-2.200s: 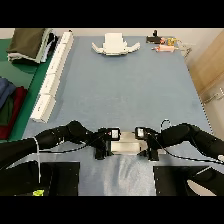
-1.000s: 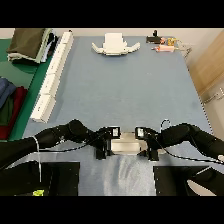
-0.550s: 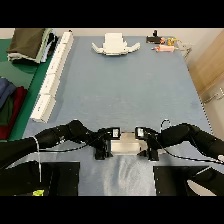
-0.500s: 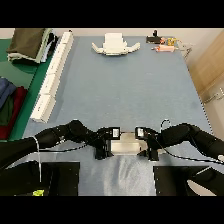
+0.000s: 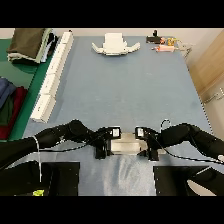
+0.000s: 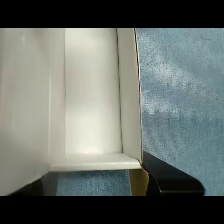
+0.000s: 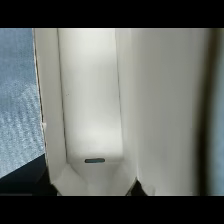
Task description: Fold the box.
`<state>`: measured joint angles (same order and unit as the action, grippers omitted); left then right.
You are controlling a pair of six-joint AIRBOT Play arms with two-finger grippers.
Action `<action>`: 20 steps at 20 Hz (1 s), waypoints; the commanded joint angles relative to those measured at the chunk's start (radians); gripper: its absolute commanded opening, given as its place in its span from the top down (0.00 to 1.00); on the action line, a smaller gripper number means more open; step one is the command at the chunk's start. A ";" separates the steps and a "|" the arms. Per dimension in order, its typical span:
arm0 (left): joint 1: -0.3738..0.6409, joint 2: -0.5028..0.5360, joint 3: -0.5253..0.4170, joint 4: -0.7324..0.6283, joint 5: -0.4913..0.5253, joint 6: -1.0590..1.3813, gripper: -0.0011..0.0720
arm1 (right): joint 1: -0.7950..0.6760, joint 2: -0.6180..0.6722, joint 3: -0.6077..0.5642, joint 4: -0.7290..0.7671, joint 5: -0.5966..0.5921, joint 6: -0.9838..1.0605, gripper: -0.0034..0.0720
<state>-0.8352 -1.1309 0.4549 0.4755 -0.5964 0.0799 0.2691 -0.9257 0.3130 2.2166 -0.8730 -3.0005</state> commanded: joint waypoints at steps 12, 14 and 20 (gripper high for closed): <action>0.000 0.000 0.000 -0.004 0.002 0.001 0.34 | 0.001 -0.003 0.001 -0.004 0.020 0.000 0.26; 0.000 0.000 0.000 -0.004 0.003 0.001 0.34 | 0.001 -0.003 0.001 -0.007 0.027 0.000 0.09; 0.000 0.000 0.000 -0.004 0.003 0.001 0.34 | 0.000 0.009 0.014 -0.035 -0.002 0.052 0.00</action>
<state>-0.8352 -1.1309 0.4549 0.4709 -0.5934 0.0818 0.2714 -0.9253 0.3172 2.2024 -0.8650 -2.9837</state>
